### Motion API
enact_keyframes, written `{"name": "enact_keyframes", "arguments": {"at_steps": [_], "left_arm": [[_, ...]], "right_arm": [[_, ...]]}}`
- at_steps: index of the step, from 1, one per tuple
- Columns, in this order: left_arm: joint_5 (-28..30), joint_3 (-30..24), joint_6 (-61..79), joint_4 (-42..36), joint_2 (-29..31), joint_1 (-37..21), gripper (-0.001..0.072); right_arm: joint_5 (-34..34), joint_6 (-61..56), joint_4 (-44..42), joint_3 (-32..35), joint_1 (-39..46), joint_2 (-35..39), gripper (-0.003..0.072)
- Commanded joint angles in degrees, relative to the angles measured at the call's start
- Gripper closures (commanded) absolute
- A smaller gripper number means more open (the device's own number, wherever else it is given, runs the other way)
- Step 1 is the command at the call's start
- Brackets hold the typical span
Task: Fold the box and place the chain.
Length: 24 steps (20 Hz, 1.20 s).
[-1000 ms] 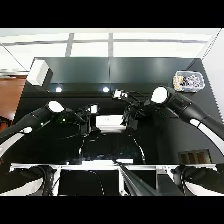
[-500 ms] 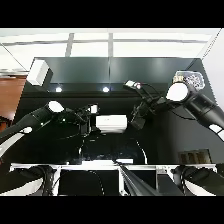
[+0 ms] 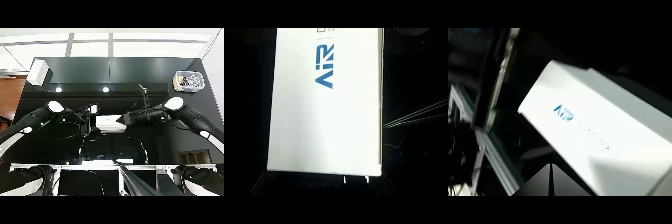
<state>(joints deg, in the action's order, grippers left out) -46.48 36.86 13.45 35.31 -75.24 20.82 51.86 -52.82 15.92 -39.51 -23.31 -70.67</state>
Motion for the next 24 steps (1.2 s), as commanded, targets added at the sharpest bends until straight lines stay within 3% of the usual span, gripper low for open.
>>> {"name": "enact_keyframes", "arguments": {"at_steps": [1,7,11,13,16,17,18,20,23,24], "left_arm": [[-0.09,0.04,0.02,0.02,-0.02,0.00,0.0288],[-0.09,0.04,0.02,0.00,-0.04,0.00,0.0288],[-0.09,0.04,0.02,0.00,-0.02,0.00,0.0288],[-0.11,0.09,0.02,0.02,0.00,-0.15,0.0288],[-0.15,0.85,-0.02,0.07,0.00,-0.68,0.0273],[-0.26,1.20,-0.04,0.04,0.00,-0.72,0.0169],[-0.26,1.53,-0.48,0.04,0.07,-0.70,-0.0011],[-1.77,2.64,-7.52,4.00,1.20,-0.79,-0.0011],[-9.46,4.74,-19.89,18.95,6.16,-1.40,-0.0011],[-9.70,5.09,-21.86,19.30,7.76,-1.70,-0.0011]], "right_arm": [[-9.11,-3.96,-3.82,3.58,-1.20,-1.60,0.0667],[-15.37,-8.41,2.82,3.65,-6.84,-2.16,0.0667],[-14.34,-8.17,3.72,3.04,-6.91,-1.46,0.0667],[-10.86,-8.09,6.34,1.20,-6.34,0.85,0.0668],[1.51,-8.13,12.92,-3.63,-0.70,6.91,0.0667],[5.01,-8.33,16.00,-4.98,2.34,9.38,0.0667],[7.30,-8.52,18.27,-5.79,5.55,11.69,0.0667],[10.14,-10.40,21.31,-6.19,12.92,16.04,0.0667],[13.55,-11.26,22.32,-6.19,22.36,19.12,0.0667],[13.60,-11.26,22.45,-6.16,24.15,19.10,0.0667]]}}
